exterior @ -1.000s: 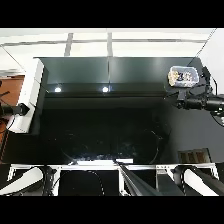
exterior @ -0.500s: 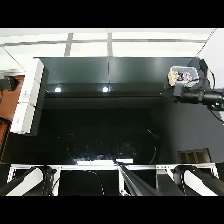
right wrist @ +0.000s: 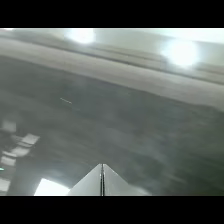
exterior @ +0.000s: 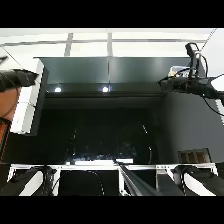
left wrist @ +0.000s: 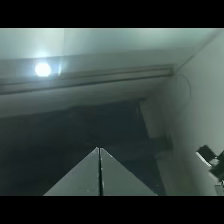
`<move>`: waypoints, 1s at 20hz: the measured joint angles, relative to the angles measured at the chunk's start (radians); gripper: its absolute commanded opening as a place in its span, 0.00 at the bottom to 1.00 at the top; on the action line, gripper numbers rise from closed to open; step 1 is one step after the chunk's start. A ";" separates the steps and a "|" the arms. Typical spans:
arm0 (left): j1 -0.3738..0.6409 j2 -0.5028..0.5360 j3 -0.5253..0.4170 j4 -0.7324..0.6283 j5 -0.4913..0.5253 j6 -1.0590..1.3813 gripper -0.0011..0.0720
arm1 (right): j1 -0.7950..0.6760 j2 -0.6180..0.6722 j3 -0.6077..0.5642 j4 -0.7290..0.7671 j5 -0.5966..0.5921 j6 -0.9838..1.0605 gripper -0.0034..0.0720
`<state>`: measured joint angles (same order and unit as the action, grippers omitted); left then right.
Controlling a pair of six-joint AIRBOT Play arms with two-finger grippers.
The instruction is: Fold the box and place the chain.
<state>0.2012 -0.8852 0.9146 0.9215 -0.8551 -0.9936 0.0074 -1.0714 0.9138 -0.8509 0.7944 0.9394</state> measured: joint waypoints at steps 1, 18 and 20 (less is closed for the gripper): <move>-0.016 0.015 -0.030 -0.004 0.021 -0.001 0.05 | 0.002 0.000 -0.009 -0.045 -0.012 0.000 0.06; -0.056 0.054 -0.127 0.082 0.069 -0.002 0.05 | -0.020 0.000 -0.045 -0.194 -0.058 0.091 0.06; -0.056 0.054 -0.127 0.084 0.069 -0.002 0.05 | -0.020 0.000 -0.045 -0.194 -0.058 0.091 0.06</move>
